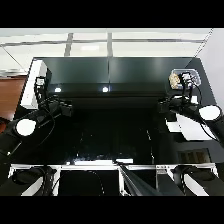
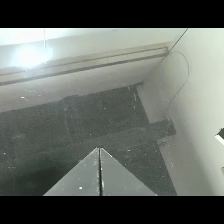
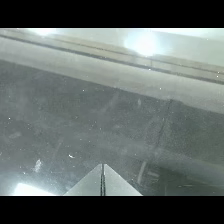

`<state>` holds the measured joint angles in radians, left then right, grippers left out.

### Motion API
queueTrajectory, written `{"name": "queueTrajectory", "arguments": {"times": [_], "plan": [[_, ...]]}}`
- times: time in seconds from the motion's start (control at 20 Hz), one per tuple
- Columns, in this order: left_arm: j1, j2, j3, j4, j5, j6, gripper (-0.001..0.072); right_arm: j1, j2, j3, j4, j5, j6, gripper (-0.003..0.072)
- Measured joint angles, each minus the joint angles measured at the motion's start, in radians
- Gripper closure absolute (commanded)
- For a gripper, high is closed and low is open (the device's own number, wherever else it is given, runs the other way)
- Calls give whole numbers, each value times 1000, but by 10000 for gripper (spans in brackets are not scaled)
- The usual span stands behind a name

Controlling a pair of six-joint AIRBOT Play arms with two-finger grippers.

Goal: Fold the box and place the chain.

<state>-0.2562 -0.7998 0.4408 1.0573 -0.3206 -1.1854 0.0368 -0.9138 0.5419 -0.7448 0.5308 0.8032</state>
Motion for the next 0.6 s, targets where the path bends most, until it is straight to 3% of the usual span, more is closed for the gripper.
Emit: {"name": "queueTrajectory", "arguments": {"times": [0.2,0.45,0.5,0.55,0.6], "plan": [[0,0,0,0,0,0,682,1,0,0,47,-14,0,670],[0,-2,0,0,20,0,682,5,-5,0,216,-100,0,664],[0,-6,0,0,28,0,678,12,-11,0,241,-126,0,495],[0,-15,0,0,45,0,554,20,-19,0,256,-153,0,175],[0,-27,0,0,64,0,193,29,-28,0,269,-179,0,55]]}}
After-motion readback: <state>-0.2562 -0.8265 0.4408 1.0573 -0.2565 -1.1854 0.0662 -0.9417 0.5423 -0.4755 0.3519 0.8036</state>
